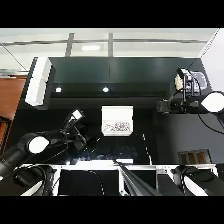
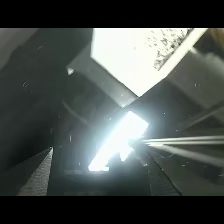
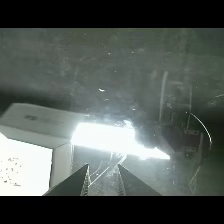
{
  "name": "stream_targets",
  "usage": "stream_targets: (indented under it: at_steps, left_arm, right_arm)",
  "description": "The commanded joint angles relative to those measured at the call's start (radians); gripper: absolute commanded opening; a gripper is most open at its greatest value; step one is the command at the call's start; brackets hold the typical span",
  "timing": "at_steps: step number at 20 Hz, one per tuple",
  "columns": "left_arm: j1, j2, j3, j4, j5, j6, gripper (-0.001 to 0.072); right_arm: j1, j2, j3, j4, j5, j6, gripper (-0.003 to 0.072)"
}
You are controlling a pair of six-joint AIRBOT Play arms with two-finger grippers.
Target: Fold the box and place the chain.
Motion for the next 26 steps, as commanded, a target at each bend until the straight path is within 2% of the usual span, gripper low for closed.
stream_targets:
  at_steps: [1, 3, 5, 10, 14, 15, 18, 23, 26]
  left_arm:
    - [0.005, -0.163, 0.05, -0.101, -0.046, 0.381, 0.0712]
    - [0.022, -0.236, 0.104, -0.1, -0.104, 0.389, 0.0712]
    - [0.056, -0.254, 0.142, -0.102, -0.11, 0.389, 0.0713]
    - [0.231, -0.282, 0.221, -0.256, -0.166, 0.46, 0.0712]
    - [0.335, -0.43, 0.312, -0.329, -0.416, 0.89, 0.0716]
    - [0.338, -0.465, 0.33, -0.344, -0.447, 0.964, 0.0718]
    - [0.318, -0.534, 0.361, -0.343, -0.444, 0.996, 0.072]
    - [0.257, -0.554, 0.362, -0.39, -0.381, 1.087, 0.072]
    - [0.243, -0.586, 0.363, -0.465, -0.412, 1.085, 0.072]
  right_arm:
    - [0.024, 0.0, 0.0, 0.005, -0.003, 0.005, 0.022]
    - [0.042, 0.0, 0.0, 0.005, -0.002, 0.005, 0.022]
    - [0.057, 0.0, 0.0, 0.005, -0.001, 0.005, 0.0221]
    - [0.059, 0.0, -0.001, 0.005, 0.005, 0.005, 0.022]
    - [0.059, 0.0, -0.008, -0.001, 0.008, 0.004, 0.022]
    - [0.059, 0.0, -0.008, -0.005, 0.012, 0.004, 0.022]
    - [0.059, 0.0, -0.008, -0.006, 0.012, 0.004, 0.022]
    - [0.059, 0.0, -0.008, -0.006, 0.0, 0.005, 0.022]
    - [0.059, -0.001, -0.008, -0.006, -0.02, 0.005, 0.022]
